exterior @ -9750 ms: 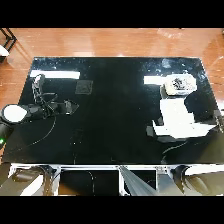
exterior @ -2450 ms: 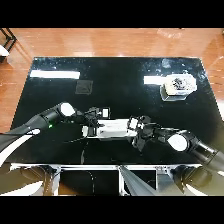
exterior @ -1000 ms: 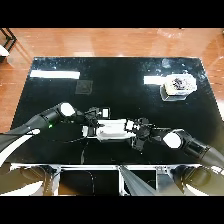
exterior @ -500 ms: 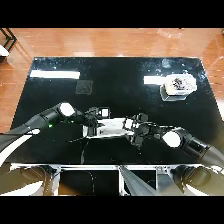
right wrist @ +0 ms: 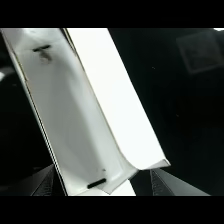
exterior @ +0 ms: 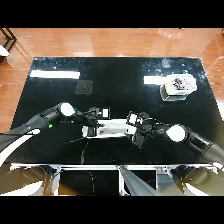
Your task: Fold the box and place the chain.
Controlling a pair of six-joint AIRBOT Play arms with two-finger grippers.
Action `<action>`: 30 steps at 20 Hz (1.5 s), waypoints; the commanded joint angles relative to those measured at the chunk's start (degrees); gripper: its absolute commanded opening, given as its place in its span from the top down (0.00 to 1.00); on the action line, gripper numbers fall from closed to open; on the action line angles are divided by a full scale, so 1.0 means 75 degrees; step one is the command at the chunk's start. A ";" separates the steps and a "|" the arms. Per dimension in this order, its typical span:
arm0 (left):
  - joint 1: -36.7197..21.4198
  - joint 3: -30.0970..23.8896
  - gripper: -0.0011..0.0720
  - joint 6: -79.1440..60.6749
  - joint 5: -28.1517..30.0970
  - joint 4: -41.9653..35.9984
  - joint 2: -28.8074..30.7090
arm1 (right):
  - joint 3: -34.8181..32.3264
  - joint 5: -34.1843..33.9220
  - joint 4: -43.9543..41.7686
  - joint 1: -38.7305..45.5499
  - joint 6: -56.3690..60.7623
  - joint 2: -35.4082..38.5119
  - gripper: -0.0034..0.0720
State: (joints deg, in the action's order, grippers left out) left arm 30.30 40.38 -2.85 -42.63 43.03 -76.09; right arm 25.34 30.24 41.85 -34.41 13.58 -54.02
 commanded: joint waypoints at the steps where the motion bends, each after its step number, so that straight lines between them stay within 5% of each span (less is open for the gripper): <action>1: 0.0003 0.0012 0.95 0.0003 0.0015 0.0000 -0.0006 | 0.0003 0.0417 -0.0624 0.0259 -0.0886 -0.0181 0.03; 5: 0.0003 0.0012 0.95 0.0003 0.0017 0.0000 -0.0006 | 0.0189 0.0635 -0.1620 0.0353 -0.2256 -0.0676 0.03; 14: 0.0003 0.0012 0.95 0.0003 0.0017 0.0003 -0.0006 | 0.0283 0.1282 -0.1772 0.0560 -0.3066 -0.1772 0.03; 30: 0.0003 0.0012 0.95 0.0006 -0.0067 0.0003 -0.0003 | 0.0291 0.1099 -0.1323 0.0557 -0.2640 -0.1982 0.03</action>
